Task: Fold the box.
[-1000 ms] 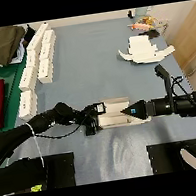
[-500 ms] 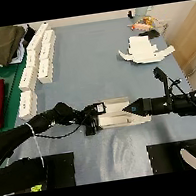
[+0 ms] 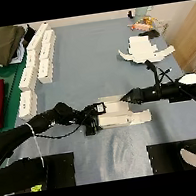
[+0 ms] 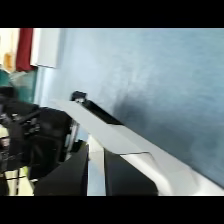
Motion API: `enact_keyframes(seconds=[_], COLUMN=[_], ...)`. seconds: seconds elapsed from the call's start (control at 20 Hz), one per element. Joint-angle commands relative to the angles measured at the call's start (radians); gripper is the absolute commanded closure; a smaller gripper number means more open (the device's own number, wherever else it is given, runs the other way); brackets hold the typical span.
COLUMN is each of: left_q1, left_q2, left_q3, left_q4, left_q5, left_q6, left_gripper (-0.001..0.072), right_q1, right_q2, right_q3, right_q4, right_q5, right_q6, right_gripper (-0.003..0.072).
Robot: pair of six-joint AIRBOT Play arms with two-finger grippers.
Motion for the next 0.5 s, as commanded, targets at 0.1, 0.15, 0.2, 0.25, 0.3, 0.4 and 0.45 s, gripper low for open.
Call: enact_keyframes(seconds=[0.1,0.15,0.2,0.25,0.3,0.4,0.45], left_q1=[0.0,0.0,0.0,0.0,0.0,0.0,0.0], left_q2=[0.0,0.0,0.0,0.0,0.0,0.0,0.0], left_q3=[0.0,0.0,0.0,0.0,0.0,0.0,0.0], left_q4=[0.0,0.0,0.0,0.0,0.0,0.0,0.0], left_q5=[0.0,0.0,0.0,0.0,0.0,0.0,0.0], left_q6=[0.0,0.0,0.0,0.0,0.0,0.0,0.0], left_gripper=[0.0201,0.02,0.02,0.02,0.0201,0.02,0.02], right_q1=[0.076,0.095,0.106,0.111,0.111,0.111,0.111], right_q2=[-0.19,-0.205,-0.213,-0.215,-0.215,-0.216,-0.217], right_q3=[0.034,0.034,0.034,0.034,0.036,0.039,0.039], right_q4=[-0.098,-0.099,-0.099,-0.1,-0.101,-0.116,-0.126], right_q5=[-0.06,-0.086,-0.108,-0.127,-0.14,-0.158,-0.161], right_q6=[-0.077,-0.094,-0.104,-0.115,-0.126,-0.13,-0.13], right_gripper=[0.0535,0.0535,0.0535,0.0536,0.0536,0.0535,0.0536])
